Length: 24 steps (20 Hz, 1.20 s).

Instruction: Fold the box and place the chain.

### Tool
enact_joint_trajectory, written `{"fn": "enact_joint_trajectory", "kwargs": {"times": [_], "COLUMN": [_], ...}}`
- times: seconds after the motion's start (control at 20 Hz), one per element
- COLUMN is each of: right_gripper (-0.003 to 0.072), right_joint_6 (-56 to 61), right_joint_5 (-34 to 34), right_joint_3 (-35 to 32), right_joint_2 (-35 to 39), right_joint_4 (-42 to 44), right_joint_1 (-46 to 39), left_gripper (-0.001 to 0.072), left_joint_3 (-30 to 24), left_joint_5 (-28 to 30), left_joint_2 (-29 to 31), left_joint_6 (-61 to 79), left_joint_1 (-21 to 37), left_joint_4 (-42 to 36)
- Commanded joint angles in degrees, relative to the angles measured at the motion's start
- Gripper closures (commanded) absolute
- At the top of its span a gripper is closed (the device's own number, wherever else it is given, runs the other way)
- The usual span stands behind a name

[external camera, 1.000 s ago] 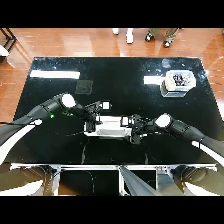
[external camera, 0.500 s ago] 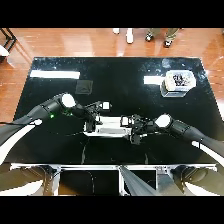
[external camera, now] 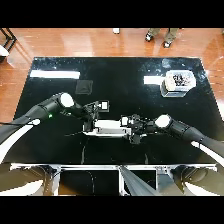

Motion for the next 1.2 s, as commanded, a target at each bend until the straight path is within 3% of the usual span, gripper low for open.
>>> {"fn": "enact_joint_trajectory", "kwargs": {"times": [0.0,0.35,0.5,0.6,0.7,0.85,1.0,1.05,1.1,1.15], "right_gripper": [0.0214,0.0215,0.0215,0.0216,0.0389,0.0379,0.0379,0.0379,0.0379,0.0379], "right_joint_6": [0.07,0.04,0.07,0.04,0.04,0.04,0.07,0.07,0.07,0.07], "right_joint_5": [0.07,0.07,0.07,0.07,0.07,0.07,0.04,0.07,0.04,0.04], "right_joint_3": [0.02,0.02,0.02,0.02,0.02,0.02,0.02,0.02,0.02,0.02], "right_joint_2": [-0.02,-0.02,-0.02,-0.02,-0.02,-0.02,-0.02,-0.02,-0.02,-0.02], "right_joint_4": [-0.04,-0.04,-0.04,-0.07,-0.04,-0.04,-0.04,-0.04,-0.02,-0.02], "right_joint_1": [-0.02,-0.02,-0.02,-0.02,-0.02,-0.02,-0.02,-0.02,-0.02,-0.02], "left_gripper": [0.0119,0.0118,0.0125,0.0135,0.0135,0.0135,0.0153,0.0269,0.0487,0.0617], "left_joint_3": [0.04,0.02,-0.04,-1.03,-4.15,-11.39,-17.25,-18.14,-18.47,-18.47], "left_joint_5": [-0.24,-8.2,-11.58,-16.09,-17.94,-16.94,-10.36,-6.95,-3.56,-0.48], "left_joint_2": [1.97,13.42,17.46,19.1,20.94,24.2,25.46,25.44,25.42,25.42], "left_joint_6": [-2.27,-6.49,-17.92,-24.44,-27.41,-27.65,-24.33,-22.88,-21.09,-18.91], "left_joint_1": [1.99,9.81,11.1,11.02,11.02,10.95,7.3,5.18,2.69,0.42], "left_joint_4": [-0.11,1.16,7.21,6.97,4.48,-4.26,-13.31,-15.58,-17.18,-17.97]}}
